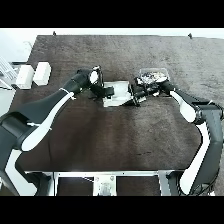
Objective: Fold the box and place the chain.
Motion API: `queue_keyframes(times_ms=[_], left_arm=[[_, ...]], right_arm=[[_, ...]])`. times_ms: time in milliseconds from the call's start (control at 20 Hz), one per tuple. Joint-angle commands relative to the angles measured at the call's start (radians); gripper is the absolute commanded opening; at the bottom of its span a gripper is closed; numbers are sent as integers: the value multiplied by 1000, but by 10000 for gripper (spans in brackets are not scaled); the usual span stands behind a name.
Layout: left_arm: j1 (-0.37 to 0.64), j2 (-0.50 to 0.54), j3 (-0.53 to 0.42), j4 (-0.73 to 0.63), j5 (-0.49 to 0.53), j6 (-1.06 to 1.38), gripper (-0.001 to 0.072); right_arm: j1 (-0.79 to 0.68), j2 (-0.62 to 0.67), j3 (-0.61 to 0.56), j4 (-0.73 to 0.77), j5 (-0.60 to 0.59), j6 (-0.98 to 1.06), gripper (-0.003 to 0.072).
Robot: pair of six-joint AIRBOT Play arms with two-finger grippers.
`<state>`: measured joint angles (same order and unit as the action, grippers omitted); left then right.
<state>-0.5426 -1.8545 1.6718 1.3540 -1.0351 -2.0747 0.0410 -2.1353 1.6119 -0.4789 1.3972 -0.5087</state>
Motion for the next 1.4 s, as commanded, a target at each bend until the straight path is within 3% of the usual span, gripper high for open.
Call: queue_keyframes(times_ms=[0,250,600,900,1350], left_arm=[[-3,-16,26,39,-26,-21,448],[-13,-71,99,103,-112,-68,448],[-33,-223,376,189,-395,-103,448],[-33,-224,376,217,-458,-107,448],[-43,-224,381,217,-412,-82,445]], right_arm=[[-1,0,0,0,0,0,583],[-1,0,0,0,0,0,583],[-1,0,0,0,0,0,583],[-1,0,0,0,0,0,583],[-1,0,0,0,0,0,583]])
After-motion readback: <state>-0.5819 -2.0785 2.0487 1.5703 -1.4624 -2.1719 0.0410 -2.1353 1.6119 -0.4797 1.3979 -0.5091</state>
